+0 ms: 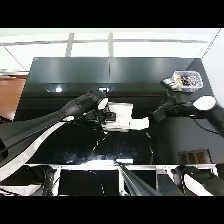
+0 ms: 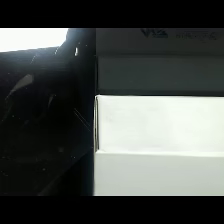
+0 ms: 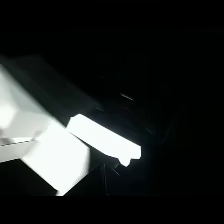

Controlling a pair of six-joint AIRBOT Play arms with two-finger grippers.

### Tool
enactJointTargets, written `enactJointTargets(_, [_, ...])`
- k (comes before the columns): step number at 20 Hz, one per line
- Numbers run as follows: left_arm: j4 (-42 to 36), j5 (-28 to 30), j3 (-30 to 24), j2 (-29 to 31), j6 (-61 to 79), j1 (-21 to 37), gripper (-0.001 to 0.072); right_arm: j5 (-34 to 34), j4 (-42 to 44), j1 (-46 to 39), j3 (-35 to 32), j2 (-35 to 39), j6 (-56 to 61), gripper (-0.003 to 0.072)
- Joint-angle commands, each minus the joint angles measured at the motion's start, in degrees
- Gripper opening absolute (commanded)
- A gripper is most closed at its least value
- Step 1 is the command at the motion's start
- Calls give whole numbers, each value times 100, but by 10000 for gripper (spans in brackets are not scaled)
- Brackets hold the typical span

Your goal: Fold the box and place the chain.

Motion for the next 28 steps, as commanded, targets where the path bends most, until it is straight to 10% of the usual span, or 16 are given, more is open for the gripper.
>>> enactJointTargets(1, [7,0,7,-2,0,4,27,369,-149,-1200,-391,129,2243,11])
enactJointTargets(18, [7,-7,7,-4,0,4,27,31,2671,597,-691,-1394,1244,23])
enactJointTargets(22, [7,-7,7,-4,0,4,27,540,2651,597,-590,-1392,1049,705])
enactJointTargets(28, [7,-7,7,-4,0,4,27,470,2553,1012,-238,-1392,1071,701])
